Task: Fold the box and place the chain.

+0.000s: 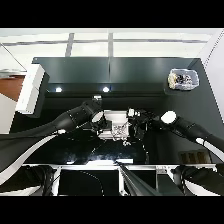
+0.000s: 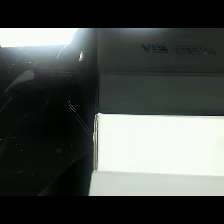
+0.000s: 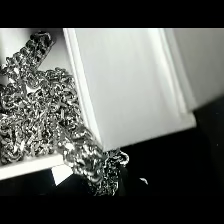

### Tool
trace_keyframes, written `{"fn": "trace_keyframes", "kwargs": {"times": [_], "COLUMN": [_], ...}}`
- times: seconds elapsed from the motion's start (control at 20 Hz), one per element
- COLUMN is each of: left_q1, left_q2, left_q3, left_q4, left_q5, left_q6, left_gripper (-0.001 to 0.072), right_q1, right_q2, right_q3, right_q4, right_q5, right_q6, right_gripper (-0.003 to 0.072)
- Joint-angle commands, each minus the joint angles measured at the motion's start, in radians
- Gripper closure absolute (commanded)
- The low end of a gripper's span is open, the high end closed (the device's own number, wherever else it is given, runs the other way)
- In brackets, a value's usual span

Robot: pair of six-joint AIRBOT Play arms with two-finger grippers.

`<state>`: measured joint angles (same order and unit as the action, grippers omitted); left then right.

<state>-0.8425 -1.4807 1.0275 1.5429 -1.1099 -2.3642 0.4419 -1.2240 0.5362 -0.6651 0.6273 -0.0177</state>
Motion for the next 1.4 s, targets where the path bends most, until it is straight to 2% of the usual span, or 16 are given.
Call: {"fn": "trace_keyframes", "kwargs": {"times": [0.0, 0.25, 0.5, 0.65, 0.8, 1.0, 1.05, 1.1, 1.15, 1.35], "left_q1": [0.0, 0.0, 0.0, 0.0, 0.0, 0.0, 0.0, 0.0, 0.0, 0.0], "left_q2": [0.0, 0.0, 0.0, 0.0, 0.0, 0.0, 0.0, 0.0, 0.0, 0.0], "left_q3": [0.0, 0.0, 0.0, 0.0, 0.0, 0.0, 0.0, 0.0, 0.0, 0.0], "left_q4": [0.0, 0.0, 0.0, 0.0, 0.0, 0.0, 0.0, 0.0, 0.0, 0.0], "left_q5": [0.0, -0.002, 0.0, 0.001, 0.001, 0.001, 0.0, 0.0, 0.0, 0.0], "left_q6": [0.0, 0.0, 0.0, 0.0, 0.0, 0.0, 0.0, 0.0, 0.0, 0.0], "left_gripper": [0.0676, 0.0676, 0.0676, 0.0676, 0.0676, 0.0676, 0.0676, 0.0676, 0.0676, 0.0676], "right_q1": [-0.01, -0.084, -0.103, -0.103, -0.103, -0.1, -0.093, -0.085, -0.084, -0.164], "right_q2": [0.065, 0.241, 0.405, 0.417, 0.417, 0.372, 0.359, 0.348, 0.343, 0.342], "right_q3": [0.002, 0.005, 0.098, 0.224, 0.333, 0.285, 0.257, 0.233, 0.223, 0.223], "right_q4": [-0.002, -0.001, 0.003, 0.033, 0.094, 0.107, 0.107, 0.103, 0.088, -0.099], "right_q5": [-0.009, 0.036, 0.255, 0.35, 0.36, 0.403, 0.402, 0.391, 0.381, 0.329], "right_q6": [0.095, 0.253, 0.399, 0.457, 0.472, 0.518, 0.519, 0.52, 0.519, 0.519], "right_gripper": [0.0655, 0.0656, 0.0655, 0.0655, 0.0655, 0.0653, 0.0503, 0.0112, -0.0004, -0.0007]}}
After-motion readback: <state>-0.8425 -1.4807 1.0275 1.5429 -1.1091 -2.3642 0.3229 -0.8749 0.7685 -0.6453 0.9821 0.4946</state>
